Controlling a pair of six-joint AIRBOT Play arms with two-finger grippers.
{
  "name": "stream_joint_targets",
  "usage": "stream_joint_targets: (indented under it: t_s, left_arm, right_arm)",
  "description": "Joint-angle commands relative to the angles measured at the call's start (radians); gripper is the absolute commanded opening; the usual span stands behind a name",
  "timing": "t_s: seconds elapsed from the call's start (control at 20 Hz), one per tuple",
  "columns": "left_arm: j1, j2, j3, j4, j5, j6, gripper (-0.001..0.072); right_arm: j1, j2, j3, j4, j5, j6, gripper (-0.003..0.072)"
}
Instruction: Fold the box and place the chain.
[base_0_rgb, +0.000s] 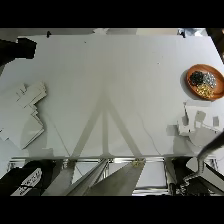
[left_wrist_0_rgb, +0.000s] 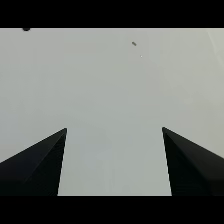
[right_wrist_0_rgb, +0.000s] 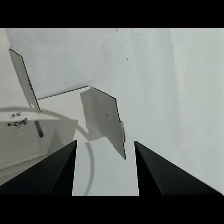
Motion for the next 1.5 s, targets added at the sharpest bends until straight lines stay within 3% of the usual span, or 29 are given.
stream_joint_targets:
  t_s: [0.0,0.3,0.4,0.5,0.55,0.6,0.65,0.9,1.05,1.35,1.45]
  left_arm:
    - [0.001,0.001,0.000,0.000,0.000,0.000,0.0649]
    - [0.001,0.001,0.000,0.000,0.000,0.000,0.0649]
    - [0.001,0.001,0.000,0.000,0.000,0.000,0.0649]
    - [0.001,0.001,0.000,0.000,0.000,0.000,0.0649]
    - [0.001,0.001,0.000,0.000,0.000,0.000,0.0649]
    - [0.001,0.001,0.000,0.000,0.000,0.000,0.0649]
    - [0.001,0.001,0.000,0.000,0.000,0.000,0.0649]
    - [0.001,0.001,0.000,0.000,0.000,0.000,0.0649]
    - [0.001,0.001,0.000,0.000,0.000,0.000,0.0649]
    - [0.001,0.001,0.000,0.000,0.000,0.000,0.0649]
    - [0.001,0.001,0.000,0.000,0.000,0.000,0.0649]
  right_arm:
    - [-0.011,-0.076,0.000,-0.046,-0.010,-0.034,0.0405]
    - [-0.011,-0.193,0.000,-0.086,-0.050,-0.033,0.0391]
    - [-0.011,-0.219,0.002,-0.097,-0.055,-0.033,0.0294]
    - [-0.011,-0.231,0.003,-0.096,-0.049,-0.038,0.0126]
    - [-0.011,-0.230,0.003,-0.096,-0.047,-0.051,0.0080]
    - [-0.011,-0.229,0.007,-0.096,-0.039,-0.060,0.0072]
    - [-0.011,-0.228,0.014,-0.095,-0.024,-0.060,0.0018]
    - [-0.010,-0.190,0.068,-0.048,0.123,-0.063,0.0009]
    - [-0.010,-0.132,0.068,0.090,0.176,-0.069,0.0009]
    - [-0.009,-0.042,0.068,0.652,0.320,-0.234,0.0009]
    - [0.022,-0.019,0.068,0.748,0.357,-0.239,0.0009]
